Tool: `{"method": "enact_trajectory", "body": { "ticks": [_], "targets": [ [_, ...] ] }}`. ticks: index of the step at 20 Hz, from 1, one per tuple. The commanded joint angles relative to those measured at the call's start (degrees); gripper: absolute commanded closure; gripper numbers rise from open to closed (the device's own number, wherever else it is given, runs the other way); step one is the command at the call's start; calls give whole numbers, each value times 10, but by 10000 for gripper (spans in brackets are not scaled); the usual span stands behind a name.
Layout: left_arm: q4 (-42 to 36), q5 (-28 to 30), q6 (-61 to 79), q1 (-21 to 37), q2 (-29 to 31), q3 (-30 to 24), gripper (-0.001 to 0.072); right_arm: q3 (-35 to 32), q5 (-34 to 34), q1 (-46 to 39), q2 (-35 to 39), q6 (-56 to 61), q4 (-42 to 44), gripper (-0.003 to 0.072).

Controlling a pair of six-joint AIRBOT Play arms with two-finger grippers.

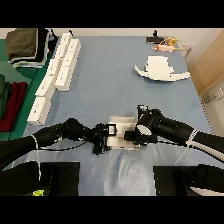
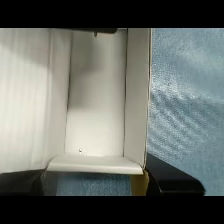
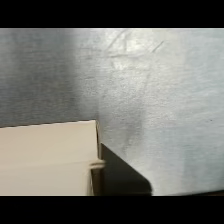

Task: Fold the box.

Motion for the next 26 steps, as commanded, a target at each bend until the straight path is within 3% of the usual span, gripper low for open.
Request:
{"method": "enact_trajectory", "body": {
  "ticks": [1, 7, 8, 9, 10, 11, 16, 22, 26],
  "targets": [
    [0, 0, 0, 0, 0, 0, 233, 0, -8, 2, -1, 4, -1, 679],
    [0, 0, 0, 0, 0, 0, 233, 1, -7, 2, -1, -8, -1, 678],
    [0, 0, 0, 0, 0, 0, 233, 1, -6, 2, 0, -14, 1, 642],
    [0, 0, 0, 0, 0, 0, 233, 1, -6, 2, 2, -19, 8, 512],
    [0, 0, 0, 0, 0, 0, 233, 1, -6, 2, 5, -23, 16, 326],
    [0, 0, 0, 0, 0, 0, 233, 1, -6, 2, 9, -24, 21, 228],
    [0, 0, 0, 0, 0, 0, 233, 11, 25, 2, 24, -24, 20, 222],
    [0, 0, 0, 0, 0, 0, 233, 67, 56, 1, 64, -54, 10, 223],
    [0, 0, 0, 0, 0, 0, 233, 83, 133, 1, 106, -68, -43, 255]
  ]
}}
